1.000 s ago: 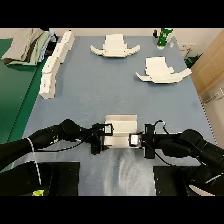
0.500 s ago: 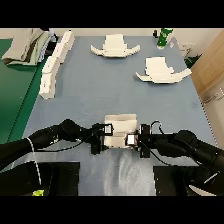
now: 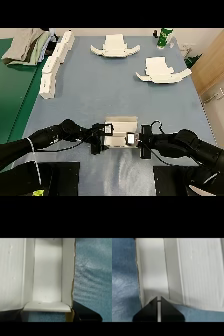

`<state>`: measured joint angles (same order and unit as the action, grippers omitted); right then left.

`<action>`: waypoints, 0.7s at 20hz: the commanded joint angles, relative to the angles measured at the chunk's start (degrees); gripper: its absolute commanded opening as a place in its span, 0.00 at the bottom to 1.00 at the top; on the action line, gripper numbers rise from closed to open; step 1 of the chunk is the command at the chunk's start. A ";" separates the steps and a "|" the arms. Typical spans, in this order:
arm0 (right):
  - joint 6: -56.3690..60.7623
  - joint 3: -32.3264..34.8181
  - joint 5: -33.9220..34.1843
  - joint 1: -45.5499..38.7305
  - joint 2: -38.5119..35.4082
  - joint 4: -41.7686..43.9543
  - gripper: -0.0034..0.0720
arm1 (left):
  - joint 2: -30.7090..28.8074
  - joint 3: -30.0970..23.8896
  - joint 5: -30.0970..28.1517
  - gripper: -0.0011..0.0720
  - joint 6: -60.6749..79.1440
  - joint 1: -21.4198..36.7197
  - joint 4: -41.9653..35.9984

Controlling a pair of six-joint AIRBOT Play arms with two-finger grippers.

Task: Fold the box.

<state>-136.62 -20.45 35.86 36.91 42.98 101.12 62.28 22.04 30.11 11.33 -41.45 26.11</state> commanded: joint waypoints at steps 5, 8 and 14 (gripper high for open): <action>61.35 -7.69 26.91 -0.17 -8.52 -38.32 0.05 | 0.02 0.04 0.00 0.65 0.02 0.02 0.02; 74.90 -9.57 39.78 -5.27 -8.57 -45.68 0.05 | 0.02 0.04 0.00 0.65 0.02 0.02 0.02; 65.57 -5.64 32.61 -28.98 1.03 -9.27 0.05 | 0.02 0.04 0.00 0.65 0.02 0.02 0.02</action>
